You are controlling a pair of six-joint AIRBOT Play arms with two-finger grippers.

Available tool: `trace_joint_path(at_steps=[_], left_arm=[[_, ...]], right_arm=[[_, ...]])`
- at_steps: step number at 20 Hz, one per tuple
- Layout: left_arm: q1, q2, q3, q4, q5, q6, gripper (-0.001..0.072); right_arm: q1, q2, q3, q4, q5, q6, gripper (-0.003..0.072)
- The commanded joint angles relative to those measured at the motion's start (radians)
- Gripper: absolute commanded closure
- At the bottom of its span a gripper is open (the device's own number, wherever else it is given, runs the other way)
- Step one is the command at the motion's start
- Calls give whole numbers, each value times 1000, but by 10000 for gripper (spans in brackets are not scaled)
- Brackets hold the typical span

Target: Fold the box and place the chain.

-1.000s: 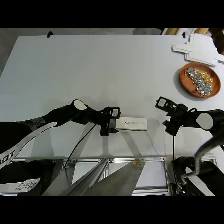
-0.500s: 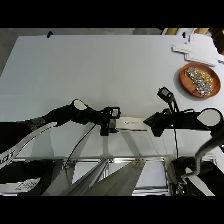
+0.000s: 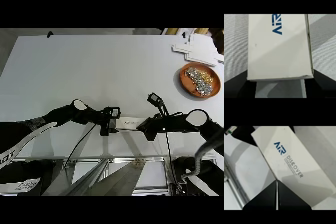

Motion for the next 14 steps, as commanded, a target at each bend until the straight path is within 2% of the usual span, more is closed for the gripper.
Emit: trace_joint_path(at_steps=[1,5,11,14], left_arm=[[0,1,0,0,0,0,540],[0,1,0,0,0,0,540],[0,2,0,0,0,0,540],[4,34,0,2,1,0,541]], right_arm=[[7,-35,-1,-12,-25,8,668],[7,-64,-1,-116,-29,85,668],[7,-53,3,-69,6,83,668],[7,3,79,-68,38,117,668]])
